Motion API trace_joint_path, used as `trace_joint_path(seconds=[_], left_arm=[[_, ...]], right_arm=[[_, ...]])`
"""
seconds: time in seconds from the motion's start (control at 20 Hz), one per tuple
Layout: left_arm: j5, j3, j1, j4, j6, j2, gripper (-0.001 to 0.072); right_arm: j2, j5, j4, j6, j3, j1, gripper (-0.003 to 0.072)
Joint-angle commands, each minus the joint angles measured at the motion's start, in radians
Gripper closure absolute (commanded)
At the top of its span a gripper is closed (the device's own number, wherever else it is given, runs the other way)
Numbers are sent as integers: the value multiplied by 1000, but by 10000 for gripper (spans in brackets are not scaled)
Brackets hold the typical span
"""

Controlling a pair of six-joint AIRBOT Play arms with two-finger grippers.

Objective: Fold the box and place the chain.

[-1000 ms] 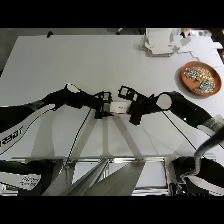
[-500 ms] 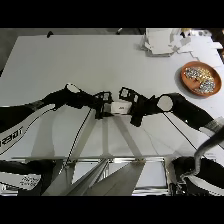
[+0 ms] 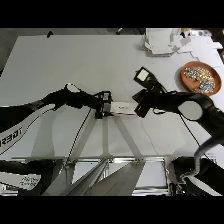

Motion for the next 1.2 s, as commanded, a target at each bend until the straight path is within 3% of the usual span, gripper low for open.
trace_joint_path(seconds=[0.0,0.2,0.35,0.55,1.0,1.15], left_arm=[[1,0,0,0,1,0,501],[1,0,0,0,1,0,501],[1,0,0,0,1,0,501],[1,0,0,0,1,0,501],[-5,0,0,-1,-2,0,501],[-23,0,-2,-20,-1,2,576]], right_arm=[[153,315,-178,338,0,-83,669],[219,754,-314,419,0,-267,669],[216,884,-308,419,-5,-441,671],[217,915,-276,419,-10,-572,669],[217,927,-273,463,-10,-580,669],[217,927,-273,463,-10,-580,669]])
